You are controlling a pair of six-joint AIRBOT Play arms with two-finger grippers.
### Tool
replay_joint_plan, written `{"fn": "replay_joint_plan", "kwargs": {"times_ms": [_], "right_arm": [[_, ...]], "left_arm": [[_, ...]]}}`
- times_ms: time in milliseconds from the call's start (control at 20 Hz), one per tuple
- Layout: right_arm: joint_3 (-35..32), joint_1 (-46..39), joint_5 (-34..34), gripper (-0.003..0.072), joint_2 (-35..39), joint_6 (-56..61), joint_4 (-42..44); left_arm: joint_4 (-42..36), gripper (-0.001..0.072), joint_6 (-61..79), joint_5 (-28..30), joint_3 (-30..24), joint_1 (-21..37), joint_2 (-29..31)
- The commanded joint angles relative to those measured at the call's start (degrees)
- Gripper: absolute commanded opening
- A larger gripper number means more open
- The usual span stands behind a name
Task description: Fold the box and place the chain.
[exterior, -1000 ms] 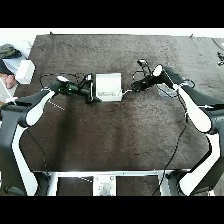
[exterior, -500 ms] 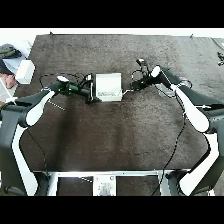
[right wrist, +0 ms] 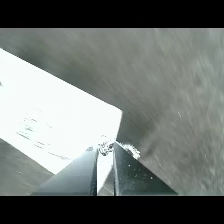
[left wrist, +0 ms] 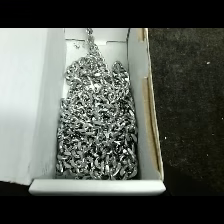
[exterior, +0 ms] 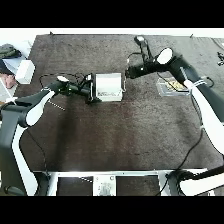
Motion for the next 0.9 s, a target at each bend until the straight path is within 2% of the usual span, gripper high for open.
{"fn": "replay_joint_plan", "kwargs": {"times_ms": [0,300,350,450,500,650,750,850], "right_arm": [[0.04,4.74,-0.74,-0.0017,4.72,-1.53,1.18],[0.02,10.56,-3.80,-0.0016,2.71,-2.36,0.94],[0.02,10.47,-3.98,0.0006,2.40,-2.36,0.33],[0.00,10.27,-4.98,0.0328,2.36,-2.34,-3.89],[0.00,10.27,-6.40,0.0342,2.36,-2.36,-5.86],[0.02,10.25,-9.22,0.0341,2.36,-2.58,-10.78],[0.04,9.44,-9.68,0.0137,2.10,-2.84,-10.64],[1.18,7.39,-8.50,0.0109,0.63,-5.33,-7.43]], "left_arm": [[0.02,0.0406,0.02,0.00,-0.02,0.00,0.00],[0.02,0.0407,0.02,0.00,-0.02,0.00,0.00],[0.02,0.0407,0.02,0.00,-0.02,0.00,0.00],[0.02,0.0406,0.00,0.02,-0.02,0.00,0.00],[0.02,0.0406,0.02,0.02,-0.02,0.00,0.00],[0.02,0.0407,0.02,0.00,-0.02,0.00,0.00],[0.02,0.0407,0.00,0.00,-0.02,0.00,0.00],[0.02,0.0407,0.02,0.00,-0.02,0.00,0.00]]}}
